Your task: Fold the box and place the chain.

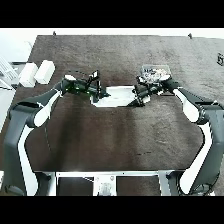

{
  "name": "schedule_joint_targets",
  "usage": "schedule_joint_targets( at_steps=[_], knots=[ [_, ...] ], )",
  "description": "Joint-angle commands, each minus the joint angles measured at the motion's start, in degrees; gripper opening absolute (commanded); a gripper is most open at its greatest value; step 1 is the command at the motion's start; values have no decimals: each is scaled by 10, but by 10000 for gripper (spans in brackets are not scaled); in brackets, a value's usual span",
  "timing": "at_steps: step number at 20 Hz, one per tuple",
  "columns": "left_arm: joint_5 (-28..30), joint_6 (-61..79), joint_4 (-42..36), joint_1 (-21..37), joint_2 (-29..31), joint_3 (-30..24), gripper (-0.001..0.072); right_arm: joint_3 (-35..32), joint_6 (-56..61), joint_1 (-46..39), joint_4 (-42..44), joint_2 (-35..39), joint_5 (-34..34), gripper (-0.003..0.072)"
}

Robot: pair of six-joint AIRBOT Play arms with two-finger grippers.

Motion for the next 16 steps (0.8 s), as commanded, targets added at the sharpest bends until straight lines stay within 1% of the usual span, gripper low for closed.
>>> schedule_joint_targets(
  at_steps=[1, 2, 3, 4, 16],
  knots=[
    [0, 0, 0, 0, 0, 0, 22, 0, 5, 0, 7, -1, 0, 623],
    [0, 0, 0, 0, 0, 0, 22, 0, 6, 0, 7, -1, 0, 621],
    [0, 0, 0, 0, 0, 0, 22, 0, 9, 0, 6, -1, 0, 603],
    [0, 0, 0, 0, 0, 0, 21, 0, 16, 0, 2, -1, 0, 563],
    [0, 0, 0, 0, 0, 0, 21, 0, 12, 0, 2, -2, -1, 561]
  ],
)
